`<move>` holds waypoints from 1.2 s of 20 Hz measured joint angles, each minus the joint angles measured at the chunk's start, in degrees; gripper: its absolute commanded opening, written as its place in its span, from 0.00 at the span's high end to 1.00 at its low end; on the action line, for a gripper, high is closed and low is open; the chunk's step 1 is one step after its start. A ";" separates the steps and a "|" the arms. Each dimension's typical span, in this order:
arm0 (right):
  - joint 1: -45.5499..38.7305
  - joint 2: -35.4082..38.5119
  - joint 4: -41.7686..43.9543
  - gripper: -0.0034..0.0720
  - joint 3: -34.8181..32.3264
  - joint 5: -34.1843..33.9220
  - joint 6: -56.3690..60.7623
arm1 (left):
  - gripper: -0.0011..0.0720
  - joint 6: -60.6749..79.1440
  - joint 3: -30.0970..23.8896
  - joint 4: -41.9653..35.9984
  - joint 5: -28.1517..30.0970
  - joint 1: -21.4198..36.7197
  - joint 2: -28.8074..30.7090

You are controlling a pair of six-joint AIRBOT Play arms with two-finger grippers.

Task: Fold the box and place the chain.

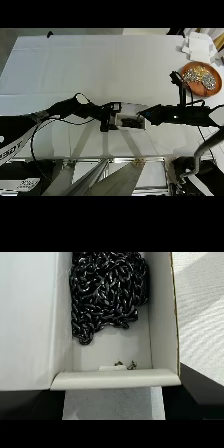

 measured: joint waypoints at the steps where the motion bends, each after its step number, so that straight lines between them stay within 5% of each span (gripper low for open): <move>1: 0.61 -0.04 1.14 0.94 0.00 -0.13 -0.50 | 0.45 0.00 0.00 -0.02 0.00 0.00 0.00; 12: 11.39 -12.76 1.64 0.93 0.00 -11.65 -2.08 | 0.45 0.02 0.00 -0.02 0.02 0.00 0.00; 15: 11.85 -16.22 0.42 0.62 0.00 -11.87 -1.92 | 0.45 0.02 0.00 -0.02 0.00 0.00 0.00; 16: 11.93 -16.83 0.13 0.59 0.00 -11.93 -1.90 | 0.45 0.00 0.00 -0.02 0.00 0.00 0.00; 20: 12.07 -18.08 -1.36 0.60 1.51 -10.82 -1.84 | 0.45 0.00 0.00 -0.02 0.00 0.00 0.00; 24: 12.07 -18.40 -7.37 0.76 9.35 -4.92 -1.70 | 0.45 0.00 0.00 -0.02 0.00 0.00 0.00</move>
